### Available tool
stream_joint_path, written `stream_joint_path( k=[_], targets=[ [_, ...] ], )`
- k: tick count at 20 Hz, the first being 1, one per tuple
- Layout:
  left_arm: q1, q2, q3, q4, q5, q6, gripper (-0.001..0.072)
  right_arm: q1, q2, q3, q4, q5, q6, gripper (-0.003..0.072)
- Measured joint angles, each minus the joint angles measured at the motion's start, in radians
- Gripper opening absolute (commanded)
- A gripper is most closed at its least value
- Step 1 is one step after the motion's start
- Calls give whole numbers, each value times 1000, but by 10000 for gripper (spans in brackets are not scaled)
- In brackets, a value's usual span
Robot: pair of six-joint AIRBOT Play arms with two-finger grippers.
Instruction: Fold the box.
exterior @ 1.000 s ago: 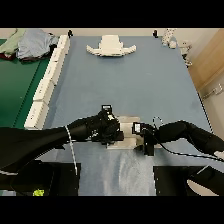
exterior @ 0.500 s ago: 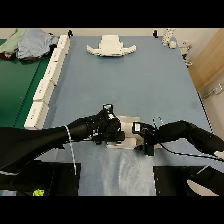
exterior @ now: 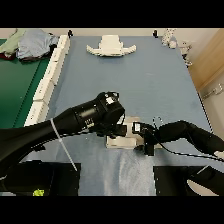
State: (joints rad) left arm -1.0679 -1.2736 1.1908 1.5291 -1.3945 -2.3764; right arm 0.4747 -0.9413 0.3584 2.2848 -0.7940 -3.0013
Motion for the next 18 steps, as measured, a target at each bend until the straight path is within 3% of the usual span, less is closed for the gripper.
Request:
stream_joint_path(
  k=[3,7,12,13,14,15,18],
  targets=[
    [0,32,28,7,-39,106,11,0,0,0,0,0,0,528],
    [12,53,33,8,-10,290,9,0,0,0,0,0,0,529],
    [157,230,-143,-43,82,640,12,0,0,0,0,0,0,529],
    [203,287,-200,-80,119,772,54,0,0,0,0,0,-1,529],
    [254,341,-259,-136,156,931,498,0,0,0,0,0,-1,528],
    [303,386,-314,-204,190,1089,691,0,0,0,0,0,-1,529],
    [451,464,-479,-420,312,1487,689,0,0,0,0,0,-1,529]
  ],
)
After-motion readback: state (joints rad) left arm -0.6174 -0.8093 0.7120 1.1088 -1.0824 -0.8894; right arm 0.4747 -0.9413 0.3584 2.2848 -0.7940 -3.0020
